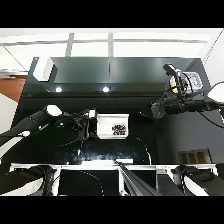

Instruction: Fold the box and place the chain.

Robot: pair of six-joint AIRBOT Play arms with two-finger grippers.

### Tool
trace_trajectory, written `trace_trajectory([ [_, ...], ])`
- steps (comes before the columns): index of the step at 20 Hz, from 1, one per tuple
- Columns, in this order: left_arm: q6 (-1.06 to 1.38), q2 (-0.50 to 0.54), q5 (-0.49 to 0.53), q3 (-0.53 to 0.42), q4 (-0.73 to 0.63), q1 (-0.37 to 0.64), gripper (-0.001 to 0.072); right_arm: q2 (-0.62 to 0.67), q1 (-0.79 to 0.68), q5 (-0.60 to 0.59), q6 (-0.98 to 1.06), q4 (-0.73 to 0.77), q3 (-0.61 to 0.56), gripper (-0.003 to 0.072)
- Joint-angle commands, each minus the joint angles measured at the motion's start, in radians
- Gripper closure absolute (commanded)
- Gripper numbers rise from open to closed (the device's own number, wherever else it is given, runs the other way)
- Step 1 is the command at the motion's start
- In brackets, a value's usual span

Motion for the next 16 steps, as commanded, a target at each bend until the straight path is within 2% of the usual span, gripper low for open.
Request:
trace_trajectory([
  [1,0.004,-0.01,0.0,0.008,-0.011,-0.001,-0.0002,0.001,0.0,0.0,0.0,0.0,0.0,0.0112],
  [16,0.025,-0.01,-0.037,0.013,-0.011,-0.005,-0.0004,0.001,0.0,-0.016,0.0,0.0,0.0,0.0113],
])
